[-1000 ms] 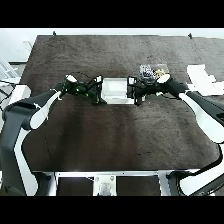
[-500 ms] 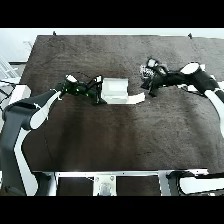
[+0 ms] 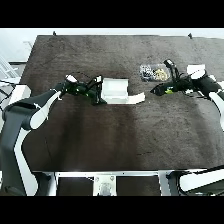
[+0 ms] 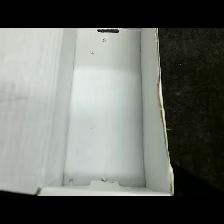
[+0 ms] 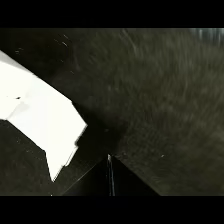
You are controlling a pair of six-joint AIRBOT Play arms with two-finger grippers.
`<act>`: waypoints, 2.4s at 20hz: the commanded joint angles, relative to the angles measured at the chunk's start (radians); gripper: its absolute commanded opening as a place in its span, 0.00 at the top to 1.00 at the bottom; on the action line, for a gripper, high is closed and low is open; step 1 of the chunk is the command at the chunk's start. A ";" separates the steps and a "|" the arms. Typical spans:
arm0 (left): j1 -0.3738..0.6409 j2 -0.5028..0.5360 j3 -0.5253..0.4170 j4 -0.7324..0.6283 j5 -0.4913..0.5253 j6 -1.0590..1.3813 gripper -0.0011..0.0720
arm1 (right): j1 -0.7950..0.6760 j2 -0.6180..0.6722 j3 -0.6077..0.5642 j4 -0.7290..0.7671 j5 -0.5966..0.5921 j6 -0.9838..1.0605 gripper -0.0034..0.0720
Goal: Fold the box and place the chain.
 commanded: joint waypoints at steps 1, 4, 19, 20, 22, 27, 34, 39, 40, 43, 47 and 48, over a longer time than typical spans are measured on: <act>0.000 0.000 0.000 0.000 0.000 0.000 0.49 | 0.000 -0.086 -0.001 0.076 0.002 0.082 0.94; 0.000 0.000 0.000 0.000 0.000 0.000 0.49 | 0.050 -0.130 -0.001 0.115 0.009 0.082 0.94; 0.000 0.000 0.000 0.000 -0.001 0.000 0.49 | 0.171 -0.091 0.043 0.244 0.146 0.095 0.46; 0.000 0.000 0.000 0.000 -0.001 0.000 0.49 | 0.182 -0.091 0.043 0.244 0.145 0.110 0.34; 0.000 0.000 0.000 0.000 -0.001 0.000 0.49 | 0.202 -0.091 0.043 0.241 0.130 0.121 0.32; 0.000 0.000 0.000 0.000 -0.005 0.000 0.49 | 0.220 -0.091 0.048 0.240 0.068 0.165 0.32; 0.000 0.000 0.000 0.000 -0.007 0.000 0.49 | 0.281 -0.092 0.112 0.104 0.034 0.325 0.32; 0.000 0.000 0.000 0.000 -0.007 0.000 0.49 | 0.328 -0.092 0.138 -0.055 -0.024 0.460 0.32; 0.000 0.000 0.000 0.000 -0.007 0.000 0.49 | 0.336 -0.093 0.144 -0.080 -0.033 0.484 0.32; 0.000 0.000 0.000 -0.001 -0.008 0.000 0.49 | 0.365 -0.098 0.174 -0.138 -0.040 0.537 0.32; 0.000 0.000 0.000 -0.004 -0.008 0.000 0.49 | 0.405 -0.114 0.209 -0.257 -0.041 0.659 0.32; 0.000 0.000 0.000 -0.005 -0.008 0.000 0.49 | 0.414 -0.117 0.213 -0.283 -0.040 0.686 0.32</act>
